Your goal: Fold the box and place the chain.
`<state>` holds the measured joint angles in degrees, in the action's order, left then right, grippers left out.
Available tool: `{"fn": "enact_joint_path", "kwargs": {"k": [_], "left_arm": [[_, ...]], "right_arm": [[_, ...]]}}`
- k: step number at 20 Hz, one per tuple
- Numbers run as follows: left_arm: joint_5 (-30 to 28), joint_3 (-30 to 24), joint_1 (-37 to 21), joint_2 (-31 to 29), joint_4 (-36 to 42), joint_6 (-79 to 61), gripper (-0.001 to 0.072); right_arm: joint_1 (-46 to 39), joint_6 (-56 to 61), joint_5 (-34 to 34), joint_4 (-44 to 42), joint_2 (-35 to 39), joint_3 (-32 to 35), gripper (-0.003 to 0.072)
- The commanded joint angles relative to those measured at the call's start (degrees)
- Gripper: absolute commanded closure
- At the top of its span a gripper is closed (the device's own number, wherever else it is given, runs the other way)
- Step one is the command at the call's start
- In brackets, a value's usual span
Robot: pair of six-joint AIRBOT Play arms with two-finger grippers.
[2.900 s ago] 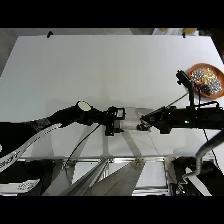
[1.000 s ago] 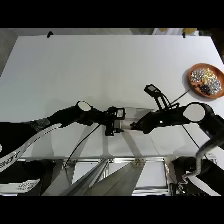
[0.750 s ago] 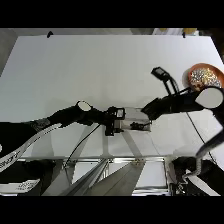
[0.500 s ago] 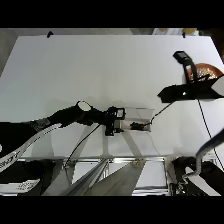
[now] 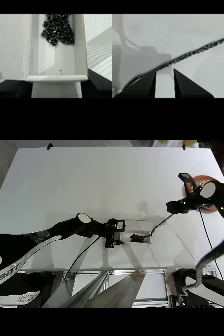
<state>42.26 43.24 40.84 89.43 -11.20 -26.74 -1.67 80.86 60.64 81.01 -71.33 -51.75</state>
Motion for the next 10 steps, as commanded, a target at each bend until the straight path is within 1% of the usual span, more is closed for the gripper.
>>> {"fn": "enact_joint_path", "kwargs": {"k": [1, 4, 5, 6, 10], "left_arm": [[0.0, 0.0, 0.0, 0.0, 0.0, 0.0, 0.0477], [0.0, 0.0, 0.0, 0.0, 0.0, 0.0, 0.0477], [0.0, 0.0, 0.0, 0.0, 0.0, 0.0, 0.0477], [0.0, 0.0, 0.0, 0.0, 0.0, 0.0, 0.0477], [0.0, 0.0, 0.0, 0.0, 0.0, 0.0, 0.0477]], "right_arm": [[-0.1, 1.6, -0.2, 2.8, -4.4, 0.0, 0.0426], [-0.1, 1.7, -0.4, 2.8, -6.4, 0.0, 0.0415], [0.1, 1.7, -0.2, 2.9, -7.2, 0.0, 0.0347], [0.5, 1.6, -0.2, 3.0, -8.0, 0.0, 0.0339], [2.3, 1.8, -0.5, 4.1, -8.7, 0.2, 0.0347]]}}
